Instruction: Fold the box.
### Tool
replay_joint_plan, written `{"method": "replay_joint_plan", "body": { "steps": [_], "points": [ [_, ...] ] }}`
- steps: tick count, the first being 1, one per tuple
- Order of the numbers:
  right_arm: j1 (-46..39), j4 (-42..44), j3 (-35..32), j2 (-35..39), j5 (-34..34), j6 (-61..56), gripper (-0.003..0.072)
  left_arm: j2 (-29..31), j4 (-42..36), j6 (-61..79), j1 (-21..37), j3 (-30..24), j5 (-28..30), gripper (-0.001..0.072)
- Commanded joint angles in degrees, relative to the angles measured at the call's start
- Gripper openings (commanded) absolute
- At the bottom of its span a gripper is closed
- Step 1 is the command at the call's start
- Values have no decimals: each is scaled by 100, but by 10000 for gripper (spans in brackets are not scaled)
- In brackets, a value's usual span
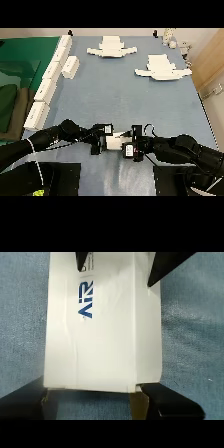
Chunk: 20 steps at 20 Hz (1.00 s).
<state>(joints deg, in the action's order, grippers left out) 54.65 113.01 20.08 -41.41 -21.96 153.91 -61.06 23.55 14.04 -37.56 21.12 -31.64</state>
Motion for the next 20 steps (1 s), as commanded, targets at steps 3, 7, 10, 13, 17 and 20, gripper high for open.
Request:
{"method": "replay_joint_plan", "body": {
  "steps": [3,7,10,13,17,20],
  "points": [
    [7,-57,9,44,151,2,443,0,2,4,4,0,2,459],
    [0,-168,9,181,227,0,444,0,0,4,4,0,2,459],
    [-7,-249,9,186,350,0,443,0,2,4,4,0,2,459],
    [-7,-299,9,181,527,2,443,0,2,4,4,0,2,459],
    [-42,-380,9,11,678,0,440,0,2,4,4,0,2,459],
    [-39,-369,9,-181,699,-4,440,0,2,4,4,0,2,459]
  ]
}}
